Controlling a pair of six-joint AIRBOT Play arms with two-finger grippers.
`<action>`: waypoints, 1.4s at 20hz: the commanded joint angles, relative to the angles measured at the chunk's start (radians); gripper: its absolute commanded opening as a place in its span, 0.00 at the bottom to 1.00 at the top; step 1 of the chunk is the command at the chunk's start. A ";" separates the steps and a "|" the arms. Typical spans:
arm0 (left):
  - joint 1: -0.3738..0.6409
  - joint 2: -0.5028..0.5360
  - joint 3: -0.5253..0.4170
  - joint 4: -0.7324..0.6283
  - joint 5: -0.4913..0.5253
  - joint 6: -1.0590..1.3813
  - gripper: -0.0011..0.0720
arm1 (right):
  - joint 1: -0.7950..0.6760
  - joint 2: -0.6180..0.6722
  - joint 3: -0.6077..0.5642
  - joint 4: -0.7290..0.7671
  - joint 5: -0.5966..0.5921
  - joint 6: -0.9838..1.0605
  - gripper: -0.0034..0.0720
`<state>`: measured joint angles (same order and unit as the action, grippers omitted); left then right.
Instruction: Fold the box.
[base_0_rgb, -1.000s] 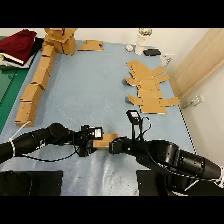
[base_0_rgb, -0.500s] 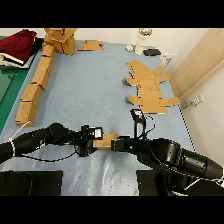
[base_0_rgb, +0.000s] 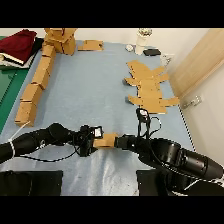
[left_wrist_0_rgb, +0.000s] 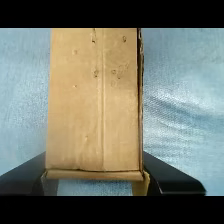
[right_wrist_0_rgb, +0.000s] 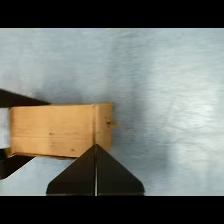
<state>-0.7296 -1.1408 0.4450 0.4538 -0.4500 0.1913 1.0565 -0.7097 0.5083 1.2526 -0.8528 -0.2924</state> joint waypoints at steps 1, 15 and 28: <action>0.002 0.057 0.003 0.000 0.067 -0.143 0.68 | 0.000 0.000 0.017 -0.093 -0.146 0.067 0.05; 0.551 -0.007 0.159 0.025 0.197 -0.662 0.68 | 0.000 0.006 0.049 -0.266 -0.312 0.180 0.05; 0.743 -0.409 0.587 0.320 0.176 -1.007 0.68 | 0.000 0.006 0.055 -0.318 -0.245 0.180 0.05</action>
<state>-0.0010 -1.4925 0.9642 0.5888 -0.2729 -0.6613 1.0565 -0.7044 0.5591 0.9504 -1.1175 -0.1127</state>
